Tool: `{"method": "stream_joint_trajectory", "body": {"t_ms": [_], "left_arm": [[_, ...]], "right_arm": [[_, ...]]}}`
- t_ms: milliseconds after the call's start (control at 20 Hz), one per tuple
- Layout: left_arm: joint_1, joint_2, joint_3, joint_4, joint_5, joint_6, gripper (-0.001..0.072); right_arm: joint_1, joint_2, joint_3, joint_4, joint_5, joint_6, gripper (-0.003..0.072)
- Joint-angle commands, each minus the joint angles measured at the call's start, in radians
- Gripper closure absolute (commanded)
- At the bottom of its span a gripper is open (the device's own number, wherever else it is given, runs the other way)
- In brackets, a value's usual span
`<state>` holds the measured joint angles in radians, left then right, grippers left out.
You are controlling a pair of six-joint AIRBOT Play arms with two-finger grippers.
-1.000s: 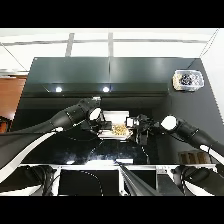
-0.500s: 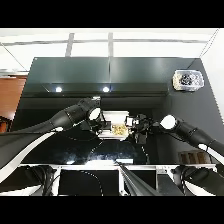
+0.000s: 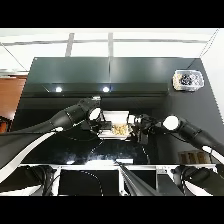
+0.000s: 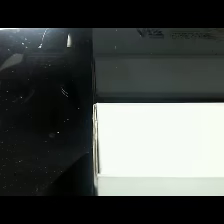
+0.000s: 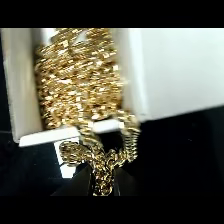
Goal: Fold the box and place the chain.
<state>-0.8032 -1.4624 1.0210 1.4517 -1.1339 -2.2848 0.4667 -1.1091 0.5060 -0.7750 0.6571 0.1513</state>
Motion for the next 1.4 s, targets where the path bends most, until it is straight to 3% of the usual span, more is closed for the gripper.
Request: {"method": "stream_joint_trajectory", "body": {"t_ms": [0,200,350,500,550,600,650,800,1100,1150,1250,1300,1350], "left_arm": [[0.001,0.0,0.0,0.002,-0.001,0.0,0.0679],[0.001,0.0,0.0,0.002,0.0,0.0,0.0679],[0.001,0.0,0.0,0.002,-0.001,0.0,0.0679],[0.001,0.0,0.0,0.002,0.0,0.0,0.0679],[0.001,0.0,0.0,0.002,0.0,0.0,0.0679],[0.001,0.0,0.0,0.004,0.0,0.0,0.0679],[0.001,0.0,0.0,0.005,0.003,-0.001,0.0679],[0.001,0.0,0.0,0.001,0.007,-0.001,0.0678],[0.001,0.0,0.026,-0.006,0.006,-0.004,0.0676],[0.001,0.0,0.039,0.0,0.006,-0.022,0.06],[0.0,0.0,0.073,0.002,-0.001,-0.04,0.0285],[0.0,0.002,0.092,0.002,-0.016,-0.037,0.024],[0.0,0.01,0.112,0.002,-0.034,-0.006,0.024]], "right_arm": [[-0.035,0.085,0.017,-0.083,0.065,0.194,0.0676],[-0.051,0.201,0.1,-0.093,0.286,0.373,0.0675],[-0.051,0.229,0.2,0.032,0.427,0.537,0.0675],[-0.034,0.22,0.212,0.293,0.332,0.572,0.0674],[-0.012,0.209,0.211,0.305,0.28,0.575,0.0643],[0.012,0.2,0.211,0.283,0.225,0.587,0.0413],[0.026,0.196,0.212,0.246,0.187,0.617,0.0254],[-0.029,0.203,0.217,0.163,0.211,0.667,0.0223],[-0.329,0.282,0.224,0.146,0.496,0.668,0.0223],[-0.367,0.288,0.224,0.148,0.53,0.668,0.0223],[-0.421,0.288,0.224,0.148,0.585,0.668,0.0223],[-0.436,0.288,0.224,0.148,0.601,0.668,0.0223],[-0.446,0.288,0.224,0.148,0.608,0.668,0.0223]]}}
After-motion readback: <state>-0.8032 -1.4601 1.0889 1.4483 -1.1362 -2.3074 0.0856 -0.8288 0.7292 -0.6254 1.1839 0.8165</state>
